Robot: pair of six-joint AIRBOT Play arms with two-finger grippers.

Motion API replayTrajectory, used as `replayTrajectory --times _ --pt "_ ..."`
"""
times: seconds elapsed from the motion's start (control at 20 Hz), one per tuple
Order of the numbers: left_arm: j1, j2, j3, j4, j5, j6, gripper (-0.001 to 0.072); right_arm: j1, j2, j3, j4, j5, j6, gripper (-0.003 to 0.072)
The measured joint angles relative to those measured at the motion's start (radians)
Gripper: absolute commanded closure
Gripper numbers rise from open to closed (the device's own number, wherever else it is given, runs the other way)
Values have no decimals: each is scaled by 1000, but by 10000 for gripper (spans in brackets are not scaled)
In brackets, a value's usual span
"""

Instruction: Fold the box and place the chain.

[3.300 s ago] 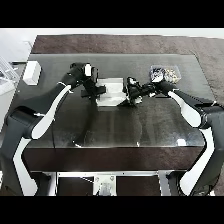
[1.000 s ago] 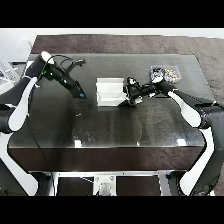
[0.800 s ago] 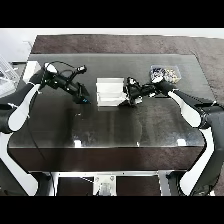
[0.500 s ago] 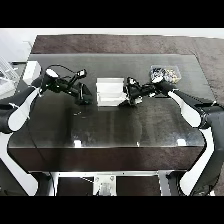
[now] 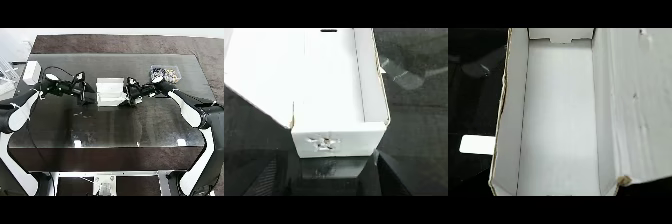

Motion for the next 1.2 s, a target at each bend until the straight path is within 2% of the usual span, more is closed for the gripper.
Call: replayTrajectory --times 0.6,1.2 --pt "-23 -29 -9 -28 12 11 -11 0 0 0 0 0 0 102" --pt "-74 -45 -9 -58 107 20 -11 0 0 0 1 -2 0 102"
